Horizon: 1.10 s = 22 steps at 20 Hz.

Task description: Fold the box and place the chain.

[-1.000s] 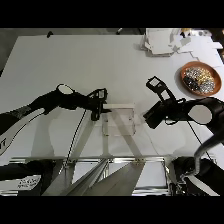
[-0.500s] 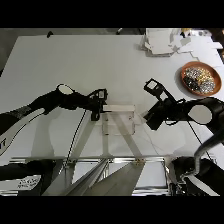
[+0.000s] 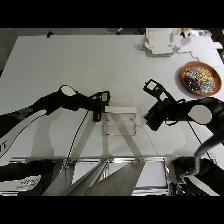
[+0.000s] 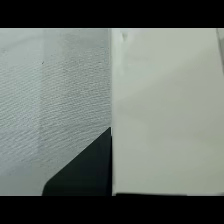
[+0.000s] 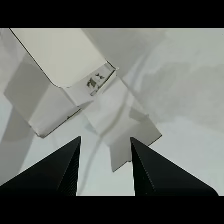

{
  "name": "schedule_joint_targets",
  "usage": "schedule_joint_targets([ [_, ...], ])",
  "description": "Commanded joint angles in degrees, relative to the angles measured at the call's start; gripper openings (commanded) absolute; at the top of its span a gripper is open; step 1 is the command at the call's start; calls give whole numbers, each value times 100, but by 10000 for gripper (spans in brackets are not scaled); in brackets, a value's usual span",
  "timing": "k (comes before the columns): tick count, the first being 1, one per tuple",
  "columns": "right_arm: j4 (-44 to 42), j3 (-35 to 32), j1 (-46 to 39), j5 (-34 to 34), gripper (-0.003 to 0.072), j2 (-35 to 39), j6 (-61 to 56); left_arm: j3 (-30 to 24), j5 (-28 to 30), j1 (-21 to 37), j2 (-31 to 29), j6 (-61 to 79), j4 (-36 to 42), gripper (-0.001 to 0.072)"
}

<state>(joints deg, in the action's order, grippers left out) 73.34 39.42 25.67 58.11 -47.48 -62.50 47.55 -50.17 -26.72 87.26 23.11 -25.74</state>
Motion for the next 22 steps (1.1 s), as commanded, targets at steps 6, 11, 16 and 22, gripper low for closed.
schedule_joint_targets([
  [6,-2,-4,2,-2,335,-4,4,-4,66,-17,4,-22,-74,7],
  [11,-33,-4,2,-20,335,-4,2,-4,63,-17,4,-22,-72,8],
  [16,-1027,-46,4,-76,207,-9,1034,-4,63,-17,4,-20,-72,8],
  [22,-1657,-629,293,-369,21,-402,2098,-4,63,-17,4,-22,-70,8],
])
